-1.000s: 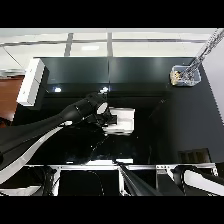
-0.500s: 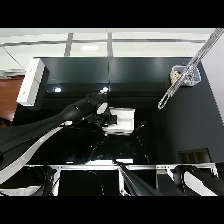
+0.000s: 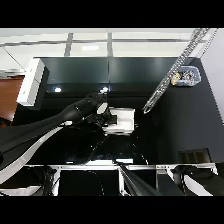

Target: Fold the box and place the chain.

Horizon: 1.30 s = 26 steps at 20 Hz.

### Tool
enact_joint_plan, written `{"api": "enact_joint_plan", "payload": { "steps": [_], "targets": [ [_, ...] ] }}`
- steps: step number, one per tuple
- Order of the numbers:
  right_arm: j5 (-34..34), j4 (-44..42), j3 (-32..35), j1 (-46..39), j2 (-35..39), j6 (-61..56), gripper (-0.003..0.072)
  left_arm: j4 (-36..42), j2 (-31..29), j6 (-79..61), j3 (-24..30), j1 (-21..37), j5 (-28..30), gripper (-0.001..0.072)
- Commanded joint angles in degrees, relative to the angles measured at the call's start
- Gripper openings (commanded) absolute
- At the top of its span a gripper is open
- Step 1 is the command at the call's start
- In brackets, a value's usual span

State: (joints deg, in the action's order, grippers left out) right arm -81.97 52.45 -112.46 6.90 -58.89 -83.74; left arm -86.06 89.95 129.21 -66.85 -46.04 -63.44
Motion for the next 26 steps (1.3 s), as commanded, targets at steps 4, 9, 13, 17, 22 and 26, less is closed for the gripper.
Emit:
{"api": "enact_joint_plan", "payload": {
  "steps": [4, 9, 13, 17, 22, 26],
  "targets": [
    [2.8, -5.7, 1.1, 7.3, -1.7, 0.0, 0.001, 0.0, 0.0, 0.0, 0.0, 0.0, 0.0, 0.0024],
    [2.2, -4.7, 1.1, 12.5, -5.0, 0.0, 0.001, 0.0, 0.0, 0.0, 0.0, 0.0, 0.0, 0.0024],
    [-1.6, 0.2, 4.4, 14.4, -5.8, -0.2, 0.001, 0.0, 0.0, 0.0, 0.0, 0.0, 0.0, 0.0024],
    [-2.7, 0.1, 14.8, 15.4, -4.7, -0.2, 0.001, 0.0, 0.0, 0.0, 0.0, 0.0, 0.0, 0.0024],
    [0.5, 0.2, 28.4, 16.2, -3.8, -0.2, 0.001, -0.1, 0.0, 0.0, 0.0, 0.0, 0.0, 0.0024],
    [3.0, 0.0, 37.0, 16.5, -2.9, -0.2, 0.0011, -0.1, 0.0, 0.0, 0.0, 0.0, 0.0, 0.0024]
  ]
}}
